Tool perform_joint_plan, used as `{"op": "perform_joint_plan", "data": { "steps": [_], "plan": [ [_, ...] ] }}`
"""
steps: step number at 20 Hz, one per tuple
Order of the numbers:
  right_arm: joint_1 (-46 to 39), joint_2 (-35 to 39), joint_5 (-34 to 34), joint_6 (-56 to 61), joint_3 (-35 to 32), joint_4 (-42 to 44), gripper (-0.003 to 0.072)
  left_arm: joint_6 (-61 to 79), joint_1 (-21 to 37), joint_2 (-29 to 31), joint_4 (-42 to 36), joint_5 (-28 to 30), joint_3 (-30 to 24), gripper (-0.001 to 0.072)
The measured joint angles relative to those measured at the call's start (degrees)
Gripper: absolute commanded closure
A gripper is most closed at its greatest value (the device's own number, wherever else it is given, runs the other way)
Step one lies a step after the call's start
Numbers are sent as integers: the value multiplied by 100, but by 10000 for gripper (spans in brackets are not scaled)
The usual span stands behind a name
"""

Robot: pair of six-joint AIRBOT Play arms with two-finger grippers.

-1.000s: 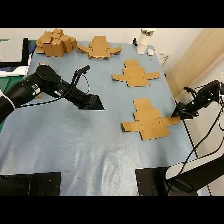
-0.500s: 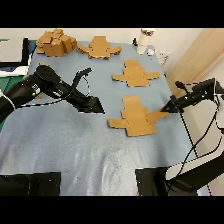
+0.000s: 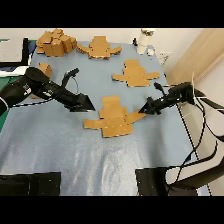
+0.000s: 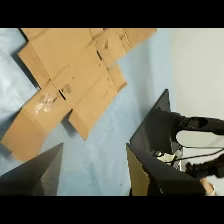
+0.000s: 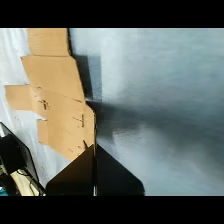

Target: Fold the box.

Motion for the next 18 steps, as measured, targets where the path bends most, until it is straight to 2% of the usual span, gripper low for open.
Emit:
{"op": "perform_joint_plan", "data": {
  "steps": [1,2,3,7,8,10,11,18],
  "plan": [
    [177,188,205,4,-234,9,634,20,116,0,-4,-13,-74,118],
    [321,326,348,20,-415,-17,485,48,188,0,0,-44,-140,118],
    [459,435,487,44,-560,-90,379,81,249,0,-4,-57,-197,118],
    [820,573,850,212,-804,-275,390,203,358,0,-11,-72,-304,118],
    [879,566,911,219,-828,-299,421,216,376,0,-9,-74,-315,118],
    [988,518,964,251,-855,-332,641,236,385,0,-11,-76,-326,119],
    [1036,494,968,214,-868,-334,682,240,391,0,-9,-79,-334,118],
    [1434,579,966,-660,-1069,116,685,308,505,-103,17,131,-433,118]
  ]
}}
